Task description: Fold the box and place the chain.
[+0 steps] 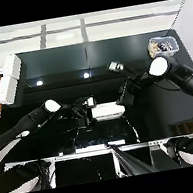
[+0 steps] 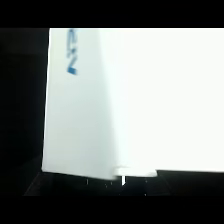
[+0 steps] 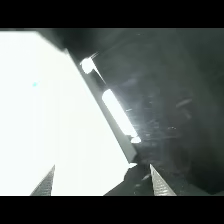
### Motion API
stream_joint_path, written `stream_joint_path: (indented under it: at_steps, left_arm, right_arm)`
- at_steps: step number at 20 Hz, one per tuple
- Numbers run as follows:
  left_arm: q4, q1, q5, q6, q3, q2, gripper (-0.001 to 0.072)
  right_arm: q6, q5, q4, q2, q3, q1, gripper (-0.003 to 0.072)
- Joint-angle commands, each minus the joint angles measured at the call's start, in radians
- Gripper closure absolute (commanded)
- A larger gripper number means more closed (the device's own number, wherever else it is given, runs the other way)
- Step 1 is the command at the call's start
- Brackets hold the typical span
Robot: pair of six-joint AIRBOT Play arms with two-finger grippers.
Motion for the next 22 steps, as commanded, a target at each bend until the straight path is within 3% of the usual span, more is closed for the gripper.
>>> stream_joint_path:
  at_steps: [1,7,19,20,21,22]
  left_arm:
    - [0.000,-0.001,-0.001,0.000,0.001,0.000,0.0312]
    - [0.000,-0.001,-0.005,0.000,0.001,0.000,0.0312]
    - [0.000,-0.001,-0.025,-0.001,0.001,0.000,0.0312]
    - [0.000,-0.001,-0.026,-0.001,0.001,0.000,0.0312]
    - [0.000,-0.001,-0.026,-0.001,0.001,0.000,0.0312]
    - [0.000,-0.001,-0.026,-0.001,0.001,0.000,0.0312]
  right_arm:
    - [-0.221,0.013,0.049,0.001,-0.047,0.024,-0.0021]
    - [-0.278,0.092,0.143,0.002,-0.047,0.024,-0.0020]
    - [-0.327,0.028,0.140,-0.024,-0.073,0.024,-0.0019]
    - [-0.326,0.029,0.140,-0.021,-0.073,0.024,0.0072]
    - [-0.322,0.030,0.139,-0.017,-0.073,0.024,0.0215]
    - [-0.321,0.030,0.139,-0.015,-0.073,0.024,0.0214]
